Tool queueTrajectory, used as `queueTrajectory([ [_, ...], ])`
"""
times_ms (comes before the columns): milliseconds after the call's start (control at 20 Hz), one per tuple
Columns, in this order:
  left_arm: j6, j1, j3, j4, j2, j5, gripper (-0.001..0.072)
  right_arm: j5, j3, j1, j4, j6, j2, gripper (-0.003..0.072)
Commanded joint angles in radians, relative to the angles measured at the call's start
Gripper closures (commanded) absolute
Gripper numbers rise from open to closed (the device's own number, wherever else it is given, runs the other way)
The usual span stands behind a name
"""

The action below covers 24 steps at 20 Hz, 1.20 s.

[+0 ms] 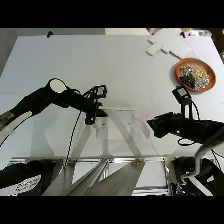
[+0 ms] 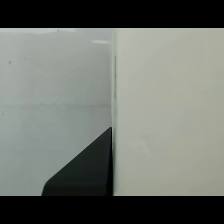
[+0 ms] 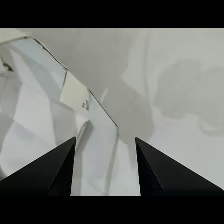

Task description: Fold the box and place the chain.

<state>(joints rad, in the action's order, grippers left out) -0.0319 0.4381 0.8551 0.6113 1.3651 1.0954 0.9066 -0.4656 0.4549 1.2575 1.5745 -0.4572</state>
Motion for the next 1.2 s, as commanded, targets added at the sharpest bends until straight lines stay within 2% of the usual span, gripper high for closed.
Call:
queueTrajectory([
  [0,-0.107,0.001,-0.022,-0.117,0.043,-0.069,0.0709,-0.025,-0.004,0.0,-0.009,0.0,0.005,0.0264],
  [100,-0.204,0.001,-0.022,-0.177,0.086,-0.087,0.0706,-0.024,-0.004,0.0,-0.009,0.0,0.005,0.0265],
  [400,-0.258,0.026,-0.021,-0.157,0.16,-0.117,0.0707,-0.025,-0.004,0.0,-0.007,0.0,0.005,0.0266],
  [650,-0.207,0.106,0.018,-0.072,0.167,-0.2,0.0707,-0.025,-0.004,0.0,-0.006,-0.001,0.005,0.0266],
  [850,-0.19,0.098,0.028,-0.102,0.167,-0.232,0.0706,-0.025,-0.004,0.0,-0.005,-0.001,0.005,0.0266],
  [1150,-0.188,0.1,0.028,-0.04,0.167,-0.232,0.0705,-0.024,-0.004,0.0,-0.005,-0.004,0.005,0.0266],
])
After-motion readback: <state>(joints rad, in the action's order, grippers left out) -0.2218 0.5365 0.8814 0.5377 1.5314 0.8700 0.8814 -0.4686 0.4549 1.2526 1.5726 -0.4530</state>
